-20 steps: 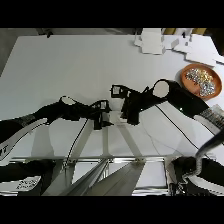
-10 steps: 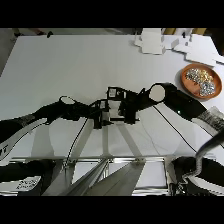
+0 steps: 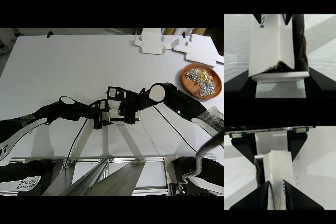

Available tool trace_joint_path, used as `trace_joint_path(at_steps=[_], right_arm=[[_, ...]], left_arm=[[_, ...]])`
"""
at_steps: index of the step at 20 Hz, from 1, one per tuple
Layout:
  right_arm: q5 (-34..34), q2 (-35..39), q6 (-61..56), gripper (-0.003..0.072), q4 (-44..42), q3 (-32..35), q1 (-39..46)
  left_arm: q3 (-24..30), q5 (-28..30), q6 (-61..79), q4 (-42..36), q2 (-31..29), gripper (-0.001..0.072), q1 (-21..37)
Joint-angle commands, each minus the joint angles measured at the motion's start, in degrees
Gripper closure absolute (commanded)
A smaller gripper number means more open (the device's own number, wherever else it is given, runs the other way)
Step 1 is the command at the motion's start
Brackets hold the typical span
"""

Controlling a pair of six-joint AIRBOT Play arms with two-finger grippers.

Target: Fold the box and place the chain.

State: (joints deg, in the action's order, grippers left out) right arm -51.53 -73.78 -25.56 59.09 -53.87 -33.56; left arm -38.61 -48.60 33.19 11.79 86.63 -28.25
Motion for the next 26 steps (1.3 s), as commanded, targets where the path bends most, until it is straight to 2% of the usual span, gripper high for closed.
trace_joint_path(at_steps=[1,9,12,14,16,17,22,23,26], right_arm=[[-0.02,-0.04,-0.02,0.0505,0.0,0.35,-0.07],[1.27,-0.04,0.15,0.0502,0.24,3.02,-0.46],[1.57,-0.04,0.57,0.0445,0.48,3.89,-2.32],[1.57,-0.04,0.55,0.0439,0.48,4.26,-2.56],[1.51,0.02,0.52,0.0356,0.48,4.26,-2.56],[1.51,0.2,0.52,0.0342,0.48,4.26,-2.56],[1.66,4.02,0.13,0.0345,0.46,4.26,-2.49],[1.66,4.46,-0.11,0.0354,0.46,4.26,-2.49],[1.68,4.28,-1.42,0.0614,0.46,4.28,-2.49]], left_arm=[[0.0,-0.07,-0.02,0.0,-0.04,0.0367,-0.04],[0.0,-0.07,-0.02,0.0,-0.04,0.0367,-0.04],[0.0,-0.07,-0.02,0.0,-0.04,0.0367,-0.04],[0.0,-0.07,-0.04,-0.02,-0.04,0.0367,-0.04],[0.0,-0.07,-0.02,0.0,-0.04,0.0367,-0.04],[0.0,-0.07,-0.04,0.0,-0.04,0.0367,-0.04],[0.0,-0.07,-0.02,0.0,-0.04,0.0367,-0.04],[0.0,-0.07,-0.02,-0.02,-0.04,0.0367,-0.04],[0.0,-0.07,-0.04,0.0,-0.04,0.0367,-0.04]])
